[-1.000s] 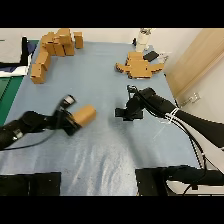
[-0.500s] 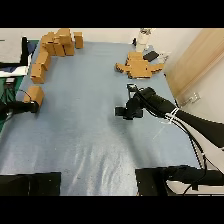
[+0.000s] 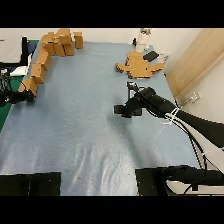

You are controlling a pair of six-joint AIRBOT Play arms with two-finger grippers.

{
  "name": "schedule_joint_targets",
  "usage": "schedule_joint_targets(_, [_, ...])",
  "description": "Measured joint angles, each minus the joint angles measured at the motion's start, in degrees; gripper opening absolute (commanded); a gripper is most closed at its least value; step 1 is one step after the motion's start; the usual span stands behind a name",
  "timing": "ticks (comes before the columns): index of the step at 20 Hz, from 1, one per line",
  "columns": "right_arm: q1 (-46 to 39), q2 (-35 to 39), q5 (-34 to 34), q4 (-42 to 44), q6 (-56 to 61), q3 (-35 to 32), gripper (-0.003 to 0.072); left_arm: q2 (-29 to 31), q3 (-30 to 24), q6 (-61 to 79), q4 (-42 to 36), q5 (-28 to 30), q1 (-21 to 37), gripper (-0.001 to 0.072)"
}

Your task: Fold the box.

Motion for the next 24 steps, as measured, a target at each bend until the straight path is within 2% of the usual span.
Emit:
schedule_joint_targets(7, [0.00, -0.17, 1.42, 0.20, 0.00, 0.00, 0.0007, -2.32, 1.31, 3.85, -0.11, 0.59, -2.03, 0.0515])
schedule_joint_targets(8, [0.00, -0.20, 1.51, 0.17, 0.00, 0.00, 0.0007, -2.38, 1.36, 4.61, -0.09, 0.76, -2.47, 0.0696])
schedule_joint_targets(14, [0.00, -0.22, 1.77, 0.17, 0.00, 0.00, 0.0007, -2.03, 1.42, 5.57, -0.02, -0.22, -2.80, 0.0696])
schedule_joint_targets(19, [0.00, -0.22, 1.25, 0.31, 0.00, 0.00, 0.0007, 2.40, 1.40, 3.02, 4.70, -7.89, 0.00, 0.0695])
schedule_joint_targets(23, [0.00, -0.22, -1.29, 0.98, -0.07, 0.00, 0.0007, 9.53, 1.42, -0.11, 8.52, -16.13, 2.43, 0.0694])
schedule_joint_targets(24, [0.00, -0.22, -2.19, 1.27, -0.44, 0.00, 0.0007, 11.58, 1.40, -0.59, 8.81, -18.49, 2.69, 0.0583])
